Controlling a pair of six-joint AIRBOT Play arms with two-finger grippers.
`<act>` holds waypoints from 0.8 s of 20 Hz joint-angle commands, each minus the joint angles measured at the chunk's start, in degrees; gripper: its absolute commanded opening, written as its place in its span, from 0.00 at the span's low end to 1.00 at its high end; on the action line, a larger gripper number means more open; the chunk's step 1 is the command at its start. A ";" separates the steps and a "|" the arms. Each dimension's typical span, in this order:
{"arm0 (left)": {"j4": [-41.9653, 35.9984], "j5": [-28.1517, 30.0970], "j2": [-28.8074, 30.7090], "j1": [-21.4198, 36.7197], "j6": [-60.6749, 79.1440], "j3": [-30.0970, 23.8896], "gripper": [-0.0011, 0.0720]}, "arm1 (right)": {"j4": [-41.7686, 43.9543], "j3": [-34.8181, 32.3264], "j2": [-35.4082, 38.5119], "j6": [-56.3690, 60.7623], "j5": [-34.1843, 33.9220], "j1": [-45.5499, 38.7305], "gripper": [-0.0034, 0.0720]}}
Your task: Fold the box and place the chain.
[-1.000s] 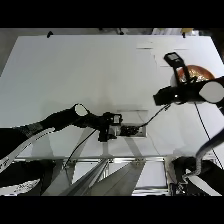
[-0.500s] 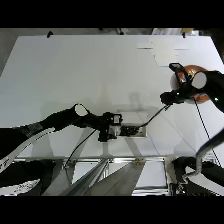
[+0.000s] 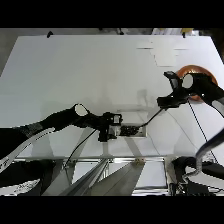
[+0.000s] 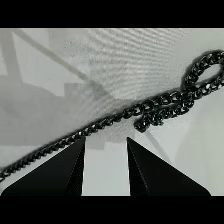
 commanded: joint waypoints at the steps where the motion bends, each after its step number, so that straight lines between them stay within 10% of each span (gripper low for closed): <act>1: 0.02 0.02 0.04 0.04 0.02 0.07 0.21 | 0.02 -0.04 -2.01 0.24 -0.74 -0.04 0.42; 7: 0.02 0.00 0.04 0.04 0.02 0.07 0.21 | 0.02 -0.87 -3.17 2.78 -2.51 -0.04 0.38; 11: 0.02 0.00 0.04 0.04 0.02 0.07 0.21 | 0.02 -1.33 -3.69 2.71 -2.05 -0.02 0.08; 16: 0.02 0.00 0.04 0.04 0.02 0.07 0.21 | 0.52 -1.36 -1.46 -1.25 1.66 -0.02 0.07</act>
